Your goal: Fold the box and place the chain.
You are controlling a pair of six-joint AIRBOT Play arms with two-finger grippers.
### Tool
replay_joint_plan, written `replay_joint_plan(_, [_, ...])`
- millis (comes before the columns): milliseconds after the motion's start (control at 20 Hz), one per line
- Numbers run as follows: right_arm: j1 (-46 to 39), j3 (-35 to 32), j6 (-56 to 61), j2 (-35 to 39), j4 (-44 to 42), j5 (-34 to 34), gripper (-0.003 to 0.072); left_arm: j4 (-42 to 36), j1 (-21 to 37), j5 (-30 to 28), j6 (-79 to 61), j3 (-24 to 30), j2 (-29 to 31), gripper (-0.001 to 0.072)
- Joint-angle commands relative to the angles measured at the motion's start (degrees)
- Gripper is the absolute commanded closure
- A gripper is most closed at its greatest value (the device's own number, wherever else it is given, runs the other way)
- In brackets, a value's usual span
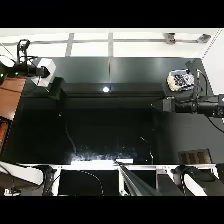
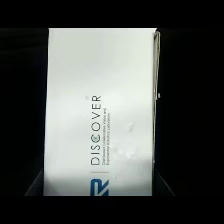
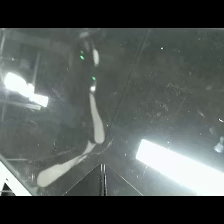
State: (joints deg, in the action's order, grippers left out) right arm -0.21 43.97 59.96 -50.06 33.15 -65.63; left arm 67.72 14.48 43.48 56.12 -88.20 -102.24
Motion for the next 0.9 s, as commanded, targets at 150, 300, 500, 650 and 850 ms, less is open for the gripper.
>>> replay_joint_plan(150, [0.3, 0.1, 1.2, 0.0, -0.3, 2.1, 0.0654, 7.3, 1.2, 7.9, 7.4, -21.4, -16.4, 0.0397])
replay_joint_plan(300, [0.3, 0.1, 1.2, 0.0, -0.3, 3.7, 0.0654, 8.1, 1.2, 12.3, 7.4, -25.2, -18.5, 0.0131])
replay_joint_plan(500, [0.3, 0.1, 1.1, 0.0, -0.3, 3.8, 0.0654, 12.9, 1.0, 17.6, 8.8, -31.2, -16.1, -0.0004])
replay_joint_plan(650, [0.3, 0.1, 1.2, 0.0, -0.3, 3.7, 0.0654, 12.6, 1.0, 20.8, 8.9, -31.8, -9.7, 0.0005])
replay_joint_plan(850, [-0.8, 1.3, 1.3, 0.2, 0.4, 1.9, 0.0644, 9.1, 1.0, 30.7, 9.1, -30.0, -0.2, 0.0680])
